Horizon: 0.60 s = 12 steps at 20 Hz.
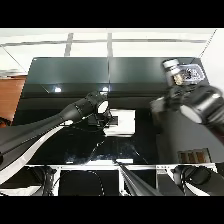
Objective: Fold the box and place the chain.
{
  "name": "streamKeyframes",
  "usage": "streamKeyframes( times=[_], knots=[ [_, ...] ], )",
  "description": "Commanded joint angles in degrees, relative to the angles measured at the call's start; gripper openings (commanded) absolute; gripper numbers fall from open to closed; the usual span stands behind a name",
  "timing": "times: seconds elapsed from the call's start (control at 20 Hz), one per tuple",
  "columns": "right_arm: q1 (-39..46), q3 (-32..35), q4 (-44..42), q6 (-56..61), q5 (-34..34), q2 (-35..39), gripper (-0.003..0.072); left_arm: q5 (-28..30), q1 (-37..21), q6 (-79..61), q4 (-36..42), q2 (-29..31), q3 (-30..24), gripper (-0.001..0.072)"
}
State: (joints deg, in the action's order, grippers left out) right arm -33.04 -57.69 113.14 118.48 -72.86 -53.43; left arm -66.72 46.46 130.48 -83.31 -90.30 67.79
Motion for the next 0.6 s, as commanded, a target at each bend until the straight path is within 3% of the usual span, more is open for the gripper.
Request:
streamKeyframes(
  times=[0.0, 0.05, 0.1, 0.2, 0.35, 0.55],
  knots=[
    [12.7, 2.6, 11.5, 0.5, 10.1, 2.2, 0.0336, 0.0, -0.1, 0.0, 0.0, 0.0, 0.0, 0.0023],
    [17.1, 4.5, 10.9, 2.4, 16.2, 2.1, 0.0406, 0.0, -0.1, 0.0, 0.0, 0.0, 0.0, 0.0024],
    [21.4, 7.1, 9.7, 4.2, 22.6, 1.9, 0.0720, 0.0, -0.1, 0.0, 0.0, 0.0, 0.0, 0.0023],
    [28.3, 10.6, 3.6, 4.3, 29.8, -1.0, 0.0720, 0.0, -0.1, 0.0, 0.0, 0.0, 0.0, 0.0023],
    [35.2, 7.6, -5.7, 4.3, 33.1, -10.8, 0.0720, 0.0, -0.1, 0.0, -0.2, 0.0, 0.0, 0.0023],
    [41.3, -11.8, -21.2, 4.3, 28.4, -28.0, 0.0720, -0.6, -0.1, 0.0, -0.2, 0.0, 0.0, 0.0024]
  ],
)
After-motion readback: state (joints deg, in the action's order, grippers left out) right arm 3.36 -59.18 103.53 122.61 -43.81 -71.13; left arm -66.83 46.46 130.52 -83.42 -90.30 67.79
